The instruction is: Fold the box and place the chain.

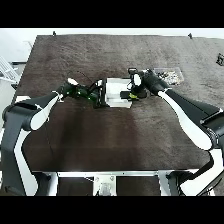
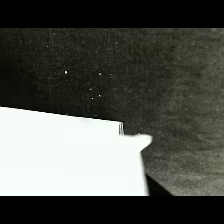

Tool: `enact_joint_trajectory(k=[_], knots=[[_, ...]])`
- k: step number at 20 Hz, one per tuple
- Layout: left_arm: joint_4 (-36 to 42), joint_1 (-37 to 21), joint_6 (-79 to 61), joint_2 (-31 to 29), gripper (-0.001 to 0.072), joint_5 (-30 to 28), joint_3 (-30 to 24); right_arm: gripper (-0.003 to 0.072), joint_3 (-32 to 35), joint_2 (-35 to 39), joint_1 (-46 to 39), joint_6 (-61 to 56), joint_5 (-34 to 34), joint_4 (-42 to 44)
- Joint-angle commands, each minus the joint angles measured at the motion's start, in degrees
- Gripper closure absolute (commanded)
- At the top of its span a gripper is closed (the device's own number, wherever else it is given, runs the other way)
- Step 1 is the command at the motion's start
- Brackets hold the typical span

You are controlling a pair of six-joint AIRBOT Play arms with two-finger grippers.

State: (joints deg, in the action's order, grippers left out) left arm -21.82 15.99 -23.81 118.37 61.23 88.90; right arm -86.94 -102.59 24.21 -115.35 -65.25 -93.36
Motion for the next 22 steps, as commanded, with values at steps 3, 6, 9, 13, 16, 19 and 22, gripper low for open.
enact_joint_trajectory(k=[3, 6, 9, 13, 16, 19, 22], knots=[[-0.02, -0.07, -0.20, -0.04, 0.0290, -0.11, -0.02, 0.0669, -0.04, -0.09, 0.61, -0.17, -0.42, -0.61], [-0.02, -0.07, -0.20, -0.04, 0.0291, -0.11, -0.02, 0.0254, -0.24, -0.04, 0.61, -0.17, -0.37, -0.52], [-0.02, -0.07, -0.17, -0.04, 0.0290, -0.11, -0.02, 0.0212, -1.70, 0.61, 0.35, -0.15, -0.39, -0.74], [-0.02, -0.07, -0.17, -0.04, 0.0290, -0.11, -0.02, 0.0212, -2.91, 3.30, -0.79, 1.53, -0.46, -0.79], [-0.02, -0.07, -0.20, -0.04, 0.0290, -0.11, -0.02, 0.0213, -2.91, 7.34, -2.49, 6.21, -0.37, -0.83], [-0.02, -0.07, -0.20, -0.04, 0.0290, -0.11, -0.02, 0.0338, -2.91, 11.39, -6.80, 8.09, -0.13, -4.83], [-0.02, -0.07, -0.20, -0.04, 0.0290, -0.11, -0.02, 0.0331, -2.89, 12.11, -13.81, 10.45, 1.18, -6.71]])
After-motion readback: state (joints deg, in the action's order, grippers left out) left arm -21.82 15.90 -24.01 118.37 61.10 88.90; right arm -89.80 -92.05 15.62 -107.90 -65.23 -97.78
